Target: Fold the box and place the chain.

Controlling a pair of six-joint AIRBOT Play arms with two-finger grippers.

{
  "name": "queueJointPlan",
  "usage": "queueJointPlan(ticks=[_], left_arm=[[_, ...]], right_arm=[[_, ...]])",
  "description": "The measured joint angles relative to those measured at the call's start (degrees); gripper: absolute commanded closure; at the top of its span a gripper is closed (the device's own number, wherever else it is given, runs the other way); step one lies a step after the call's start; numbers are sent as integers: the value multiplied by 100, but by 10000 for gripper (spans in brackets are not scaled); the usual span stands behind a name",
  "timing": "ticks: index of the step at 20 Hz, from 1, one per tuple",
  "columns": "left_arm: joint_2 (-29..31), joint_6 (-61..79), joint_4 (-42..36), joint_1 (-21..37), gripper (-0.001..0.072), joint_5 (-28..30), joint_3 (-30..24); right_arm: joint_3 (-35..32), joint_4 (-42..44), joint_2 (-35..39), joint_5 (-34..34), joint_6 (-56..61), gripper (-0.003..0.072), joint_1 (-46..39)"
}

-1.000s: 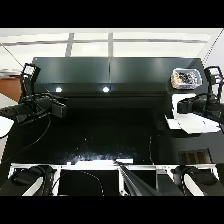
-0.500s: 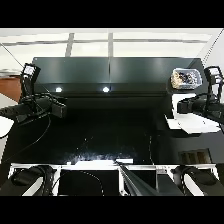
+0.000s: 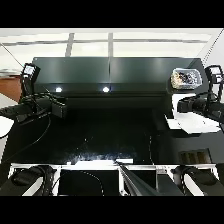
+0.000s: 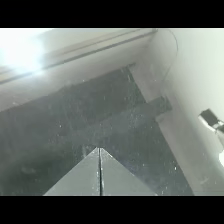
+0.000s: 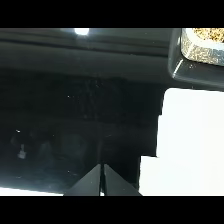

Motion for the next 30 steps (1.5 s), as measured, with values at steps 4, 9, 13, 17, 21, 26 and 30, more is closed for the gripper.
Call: queueJointPlan(ticks=[4, 9, 13, 17, 21, 26, 30], left_arm=[[-168, 0, -70, -4, 0, 240, 0], [-575, -4, -138, -4, 0, 466, 0], [-748, -4, -175, -7, 1, 520, 0], [-798, -4, -184, -4, 1, 538, 0], [-813, -4, -184, -4, 1, 542, 0], [-813, -7, -186, -7, 1, 542, 0], [-813, -7, -186, -4, 1, 542, 0]], right_arm=[[-4, 212, -2, -57, 2, -34, 0], [2, -302, -76, -210, 402, -34, -118], [216, -1810, -544, -293, 1541, -34, -1327], [675, -2293, -1364, -501, 2011, -34, -3047], [1274, -2232, -2446, -345, 2020, -34, -4256], [2197, -428, -3908, 595, 61, -34, -5029], [2852, 944, -4846, 1711, -1392, 33, -5320]])
